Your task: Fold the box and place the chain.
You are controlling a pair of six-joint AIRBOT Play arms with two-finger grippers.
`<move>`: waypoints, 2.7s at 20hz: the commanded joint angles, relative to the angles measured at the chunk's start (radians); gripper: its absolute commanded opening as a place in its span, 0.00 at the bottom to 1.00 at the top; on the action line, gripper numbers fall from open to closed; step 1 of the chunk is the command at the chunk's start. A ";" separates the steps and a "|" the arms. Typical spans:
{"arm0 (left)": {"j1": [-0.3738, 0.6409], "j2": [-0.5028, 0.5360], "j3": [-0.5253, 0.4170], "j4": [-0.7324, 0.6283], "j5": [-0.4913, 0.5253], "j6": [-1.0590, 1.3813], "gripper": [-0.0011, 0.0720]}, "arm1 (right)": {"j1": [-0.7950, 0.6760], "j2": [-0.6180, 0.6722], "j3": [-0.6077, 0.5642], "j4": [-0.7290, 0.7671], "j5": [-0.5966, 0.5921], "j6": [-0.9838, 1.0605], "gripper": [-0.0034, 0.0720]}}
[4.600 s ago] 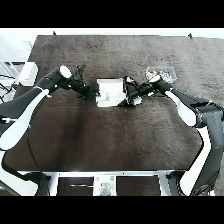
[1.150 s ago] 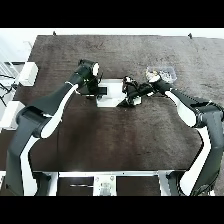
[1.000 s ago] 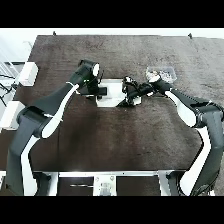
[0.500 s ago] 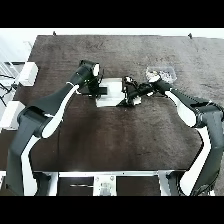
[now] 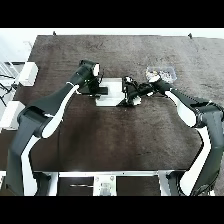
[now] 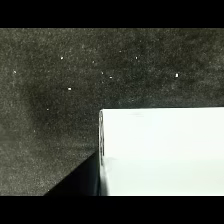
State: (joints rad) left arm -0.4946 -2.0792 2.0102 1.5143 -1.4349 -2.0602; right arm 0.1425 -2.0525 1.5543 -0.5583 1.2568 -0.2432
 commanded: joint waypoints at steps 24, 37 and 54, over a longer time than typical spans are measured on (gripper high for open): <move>0.010 0.303 0.000 -0.028 -0.075 0.238 0.60 | -0.001 0.000 0.000 0.000 0.001 0.000 0.82; 0.203 0.761 -0.596 -0.358 0.351 0.751 0.59 | -0.001 0.000 0.000 0.000 0.001 0.000 0.82; 0.335 0.675 -0.786 -0.899 0.412 2.015 0.60 | -0.001 0.000 0.000 0.000 0.001 0.000 0.82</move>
State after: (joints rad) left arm -0.1631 -1.3548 1.2297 0.6640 -0.9947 -0.3172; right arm 0.1406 -2.0525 1.5543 -0.5587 1.2572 -0.2436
